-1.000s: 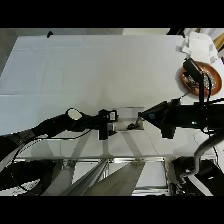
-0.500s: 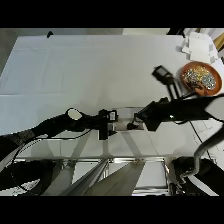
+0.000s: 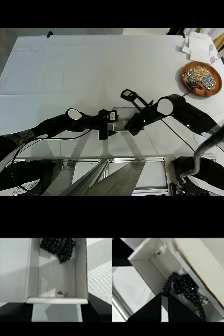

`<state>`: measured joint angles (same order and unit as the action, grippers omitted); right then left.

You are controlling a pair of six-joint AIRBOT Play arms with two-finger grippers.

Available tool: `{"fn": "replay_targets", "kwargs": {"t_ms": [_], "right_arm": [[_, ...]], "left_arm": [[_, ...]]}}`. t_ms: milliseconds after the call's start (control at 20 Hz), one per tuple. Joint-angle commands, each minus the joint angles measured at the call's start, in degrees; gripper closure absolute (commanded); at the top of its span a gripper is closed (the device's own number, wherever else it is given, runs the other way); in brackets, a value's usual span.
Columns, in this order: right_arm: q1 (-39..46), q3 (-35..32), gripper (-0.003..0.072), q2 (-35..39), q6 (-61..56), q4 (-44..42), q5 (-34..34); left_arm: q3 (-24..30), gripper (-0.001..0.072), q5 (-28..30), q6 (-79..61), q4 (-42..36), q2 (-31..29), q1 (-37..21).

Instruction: Fold the box and place the chain.

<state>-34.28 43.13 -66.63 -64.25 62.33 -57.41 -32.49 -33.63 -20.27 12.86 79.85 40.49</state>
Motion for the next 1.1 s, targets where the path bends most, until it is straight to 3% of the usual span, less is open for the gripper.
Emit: {"fn": "replay_targets", "kwargs": {"t_ms": [0,100,150,350,450,550,700,1050], "right_arm": [[-0.9,-0.1,0.0666,-2.2,0.2,0.4,1.1],[0.0,-0.1,0.0503,-0.1,0.2,0.3,1.1],[1.1,-0.1,0.046,2.2,0.2,-0.1,1.1],[9.3,0.0,0.0466,15.1,-0.4,0.6,-0.5],[16.5,0.0,0.0533,20.7,-4.6,4.3,-2.1],[24.7,0.0,0.0526,22.9,-9.8,9.6,-2.3],[31.8,0.0,0.0408,21.2,-12.2,11.2,-0.6],[33.0,0.0,0.041,6.7,-12.0,14.3,0.0]], "left_arm": [[0.0,0.0297,0.0,0.0,0.0,0.0,0.0],[0.0,0.0297,0.0,0.0,0.0,0.0,0.0],[0.0,0.0297,0.0,0.0,0.0,0.0,0.0],[0.0,0.0297,0.0,0.0,0.0,0.0,0.0],[0.0,0.0297,0.0,0.0,0.0,0.0,0.0],[0.0,0.0297,0.0,0.0,0.0,0.0,0.0],[0.0,0.0297,0.0,0.0,0.0,0.0,0.0],[0.0,0.0297,0.0,0.0,0.0,0.0,0.0]]}}
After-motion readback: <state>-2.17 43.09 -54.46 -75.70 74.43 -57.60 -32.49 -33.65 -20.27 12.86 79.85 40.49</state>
